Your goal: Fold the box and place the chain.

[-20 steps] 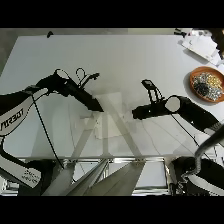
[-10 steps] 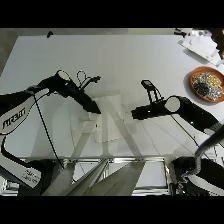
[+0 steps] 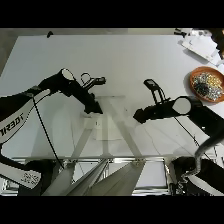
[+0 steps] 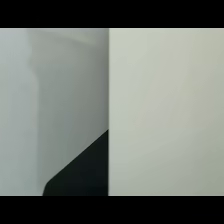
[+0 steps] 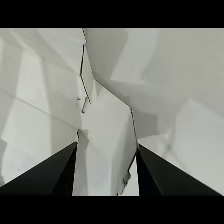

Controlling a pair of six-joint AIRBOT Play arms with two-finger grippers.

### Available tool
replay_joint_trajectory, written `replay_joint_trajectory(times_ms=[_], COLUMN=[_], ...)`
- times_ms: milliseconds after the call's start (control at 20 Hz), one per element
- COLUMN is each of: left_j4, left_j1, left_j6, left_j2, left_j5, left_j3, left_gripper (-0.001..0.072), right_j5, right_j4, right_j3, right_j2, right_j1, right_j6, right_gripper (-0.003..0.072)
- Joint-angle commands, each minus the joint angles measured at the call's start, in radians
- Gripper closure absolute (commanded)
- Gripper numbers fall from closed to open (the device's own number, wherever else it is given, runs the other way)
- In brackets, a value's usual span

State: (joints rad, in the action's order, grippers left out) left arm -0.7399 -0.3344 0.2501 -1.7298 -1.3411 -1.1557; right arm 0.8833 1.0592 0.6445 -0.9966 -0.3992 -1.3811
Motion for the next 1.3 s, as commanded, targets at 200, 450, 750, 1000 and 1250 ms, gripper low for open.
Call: replay_joint_trajectory(times_ms=[200,450,750,1000,1250], left_j4=[0.02,0.02,0.03,0.148,0.164], left_j1=[-0.15,-0.254,-0.27,-0.272,-0.272], left_j6=[-0.121,-0.091,-0.075,-0.252,-0.315], left_j2=[0.12,0.126,0.272,0.332,0.303], left_j5=[0.171,0.361,0.553,0.529,0.478], left_j3=[0.0,0.004,0.172,0.333,0.333], left_gripper=[0.0711,0.0715,0.0716,0.0709,0.0706], right_j5=[0.226,0.388,0.389,0.322,0.301], right_j4=[0.208,0.317,0.322,0.313,0.29], right_j3=[0.0,0.0,0.0,0.0,0.0], right_j2=[0.304,0.391,0.4,0.4,0.4], right_j1=[0.116,0.148,0.148,0.148,0.148], right_j6=[-0.003,-0.008,-0.01,-0.01,-0.01], right_gripper=[0.0272,0.0272,0.0272,0.0273,0.0273])
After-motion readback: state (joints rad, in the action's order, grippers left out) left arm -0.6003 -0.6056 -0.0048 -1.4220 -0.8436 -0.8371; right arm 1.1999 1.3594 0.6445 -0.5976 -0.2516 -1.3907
